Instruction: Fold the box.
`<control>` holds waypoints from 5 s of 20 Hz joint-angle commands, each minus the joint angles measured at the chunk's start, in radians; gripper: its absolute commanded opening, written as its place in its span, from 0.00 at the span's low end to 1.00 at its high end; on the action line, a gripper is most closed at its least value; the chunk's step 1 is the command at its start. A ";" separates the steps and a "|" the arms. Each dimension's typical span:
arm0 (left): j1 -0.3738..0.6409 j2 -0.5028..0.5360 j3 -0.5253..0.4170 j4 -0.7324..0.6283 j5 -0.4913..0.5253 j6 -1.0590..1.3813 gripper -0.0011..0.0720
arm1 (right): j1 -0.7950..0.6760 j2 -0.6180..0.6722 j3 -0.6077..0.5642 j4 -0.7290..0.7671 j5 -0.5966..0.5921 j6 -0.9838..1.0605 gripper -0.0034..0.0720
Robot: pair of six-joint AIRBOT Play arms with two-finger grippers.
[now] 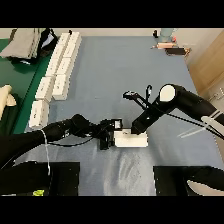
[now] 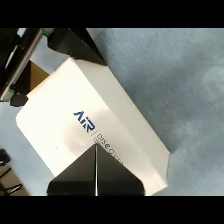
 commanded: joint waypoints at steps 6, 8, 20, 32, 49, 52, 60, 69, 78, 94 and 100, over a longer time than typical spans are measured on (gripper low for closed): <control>0.000 0.000 0.001 0.000 0.000 0.000 0.53 | 0.162 0.277 -0.214 -0.077 -0.363 -0.078 0.05; 0.000 0.000 0.001 0.000 0.000 0.000 0.53 | 0.230 0.340 -0.278 -0.128 -0.434 -0.082 0.05; 0.000 0.000 0.001 0.000 0.000 0.000 0.53 | 0.338 0.396 -0.345 -0.309 -0.517 -0.289 0.77; 0.000 0.000 0.001 0.000 0.000 0.000 0.53 | 0.338 0.340 -0.345 -0.314 -0.517 -0.397 0.77; 0.000 0.000 0.001 0.000 0.000 0.000 0.53 | 0.426 0.491 -0.503 -0.403 -0.698 -0.388 0.77; 0.000 0.000 0.001 0.000 0.000 0.000 0.53 | 0.425 0.481 -0.503 -0.416 -0.699 -0.388 0.77; 0.000 0.000 0.001 0.000 0.000 0.000 0.53 | 0.426 0.451 -0.503 -0.478 -0.737 -0.388 0.71; 0.000 0.000 0.001 0.000 0.000 0.000 0.53 | 0.426 0.452 -0.503 -0.485 -0.737 -0.388 0.58; 0.000 0.000 0.001 0.000 0.000 0.000 0.53 | 0.426 0.527 -0.503 -0.520 -0.739 -0.399 0.58; 0.000 0.000 0.001 0.000 0.000 0.000 0.53 | 0.422 0.519 -0.489 -0.583 -0.792 -0.399 0.58; 0.000 0.000 0.001 0.000 0.000 0.000 0.53 | 0.417 0.454 -0.488 -0.576 -0.800 -0.399 0.39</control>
